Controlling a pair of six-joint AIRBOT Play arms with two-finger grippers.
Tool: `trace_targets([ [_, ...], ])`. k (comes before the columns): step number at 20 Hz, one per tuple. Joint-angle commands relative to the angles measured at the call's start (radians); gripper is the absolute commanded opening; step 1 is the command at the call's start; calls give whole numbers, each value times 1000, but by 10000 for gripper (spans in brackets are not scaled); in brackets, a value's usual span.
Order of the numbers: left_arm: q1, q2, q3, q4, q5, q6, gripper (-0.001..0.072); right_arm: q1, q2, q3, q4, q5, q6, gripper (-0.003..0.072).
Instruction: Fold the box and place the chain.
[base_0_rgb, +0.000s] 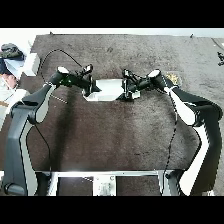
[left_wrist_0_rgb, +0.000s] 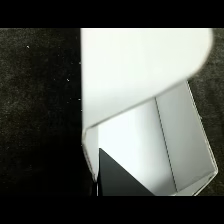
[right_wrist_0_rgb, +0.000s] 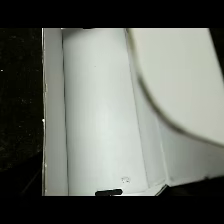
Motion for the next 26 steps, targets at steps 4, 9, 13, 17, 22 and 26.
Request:
trace_targets([
  [4, 1, 0, 0, 1, 0, 0, 12, -4, -2, 1, -22, -3, -1, 634],
  [9, 1, 0, 0, 1, 0, 0, 13, -4, -2, 1, -39, 4, -2, 634],
  [13, 1, 0, 0, 1, 0, 0, 12, -4, -2, 1, -31, 4, -2, 596],
  [17, 1, 0, 0, 1, 0, 0, 13, -3, -2, 1, -39, 1, -5, 467],
  [22, 1, 0, 0, 1, 0, 0, 12, -3, -2, 1, -39, -4, -5, 496],
  [26, 1, 0, 0, 1, 0, 0, 13, -3, -2, 1, -39, -6, -5, 623],
])
